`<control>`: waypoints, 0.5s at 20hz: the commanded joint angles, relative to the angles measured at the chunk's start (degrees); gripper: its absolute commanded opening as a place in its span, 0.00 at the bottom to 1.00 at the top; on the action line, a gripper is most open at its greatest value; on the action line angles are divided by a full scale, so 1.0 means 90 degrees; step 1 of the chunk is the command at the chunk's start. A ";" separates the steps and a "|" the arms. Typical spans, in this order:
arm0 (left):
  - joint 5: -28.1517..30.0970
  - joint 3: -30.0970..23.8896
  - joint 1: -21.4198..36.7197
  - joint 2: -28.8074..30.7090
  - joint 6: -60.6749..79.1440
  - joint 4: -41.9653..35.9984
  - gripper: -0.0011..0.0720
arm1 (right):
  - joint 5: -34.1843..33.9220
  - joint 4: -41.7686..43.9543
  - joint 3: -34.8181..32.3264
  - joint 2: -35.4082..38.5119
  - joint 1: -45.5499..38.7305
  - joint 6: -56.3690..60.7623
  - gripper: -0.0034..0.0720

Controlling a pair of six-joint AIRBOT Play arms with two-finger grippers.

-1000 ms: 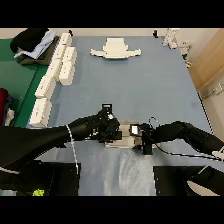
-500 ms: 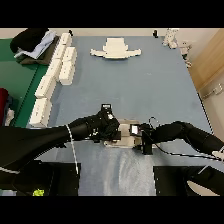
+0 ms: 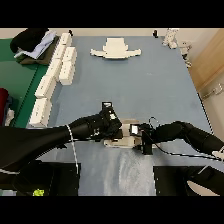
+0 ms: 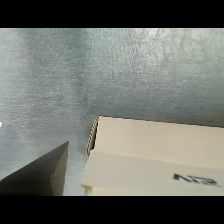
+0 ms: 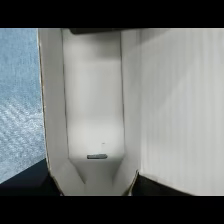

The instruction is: Fold the box.

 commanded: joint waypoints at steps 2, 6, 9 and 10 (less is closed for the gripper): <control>-0.0253 0.0024 -0.0522 0.0000 -0.0809 0.0911 0.64 | 0.0000 0.0002 0.0000 0.0002 -0.0002 0.0000 0.73; -0.0216 0.0024 -0.0682 -0.0005 -0.0821 0.1098 0.64 | 0.0000 0.0002 0.0000 0.0002 -0.0002 0.0000 0.73; -0.0209 0.0024 -0.0680 -0.0041 -0.0823 0.1044 0.64 | 0.0002 0.0002 0.0000 0.0002 -0.0005 0.0000 0.73; -0.0209 0.0024 -0.0680 -0.0085 -0.0821 0.0952 0.64 | 0.0000 0.0002 -0.0002 0.0002 -0.0002 0.0000 0.73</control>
